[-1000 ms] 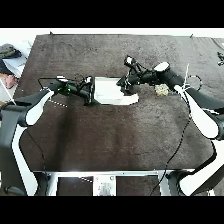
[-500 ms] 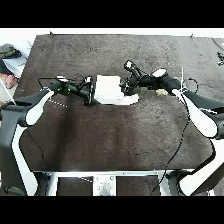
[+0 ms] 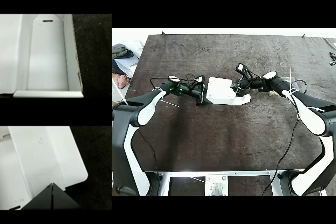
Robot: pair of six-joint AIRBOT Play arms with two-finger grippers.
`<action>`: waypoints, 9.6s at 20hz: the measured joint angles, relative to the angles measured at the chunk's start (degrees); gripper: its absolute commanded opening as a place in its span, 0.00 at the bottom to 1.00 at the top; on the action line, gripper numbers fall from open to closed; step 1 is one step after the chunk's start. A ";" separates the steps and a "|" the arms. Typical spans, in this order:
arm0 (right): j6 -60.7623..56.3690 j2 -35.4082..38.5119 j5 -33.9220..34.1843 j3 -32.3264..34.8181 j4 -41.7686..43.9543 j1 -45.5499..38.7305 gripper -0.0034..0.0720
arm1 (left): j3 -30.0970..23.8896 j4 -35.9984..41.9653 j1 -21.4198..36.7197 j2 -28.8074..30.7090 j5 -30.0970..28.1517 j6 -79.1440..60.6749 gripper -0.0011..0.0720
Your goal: Fold the box and place the chain.
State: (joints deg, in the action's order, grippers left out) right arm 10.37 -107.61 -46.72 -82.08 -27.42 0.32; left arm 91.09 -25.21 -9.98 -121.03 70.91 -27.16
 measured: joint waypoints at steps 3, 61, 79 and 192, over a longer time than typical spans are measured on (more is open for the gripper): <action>0.24 0.81 -0.66 -0.70 -0.02 0.00 0.04 | 0.00 -0.09 0.00 0.00 -0.02 -0.09 0.40; -1.38 3.17 -5.01 0.28 -20.61 7.04 0.42 | 0.00 -0.02 0.02 0.00 0.02 -0.09 0.40; -6.93 4.66 -3.78 0.28 -27.52 6.29 0.07 | 0.00 -0.02 0.00 0.00 0.02 0.02 0.40; -125.66 -4.04 -20.17 -18.29 -64.57 18.73 0.40 | 0.00 -0.04 -0.02 0.00 0.17 0.15 0.39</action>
State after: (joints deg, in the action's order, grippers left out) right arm -115.28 -111.66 -66.89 -100.38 -91.98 19.05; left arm 91.09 -25.26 -10.00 -121.03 71.09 -27.00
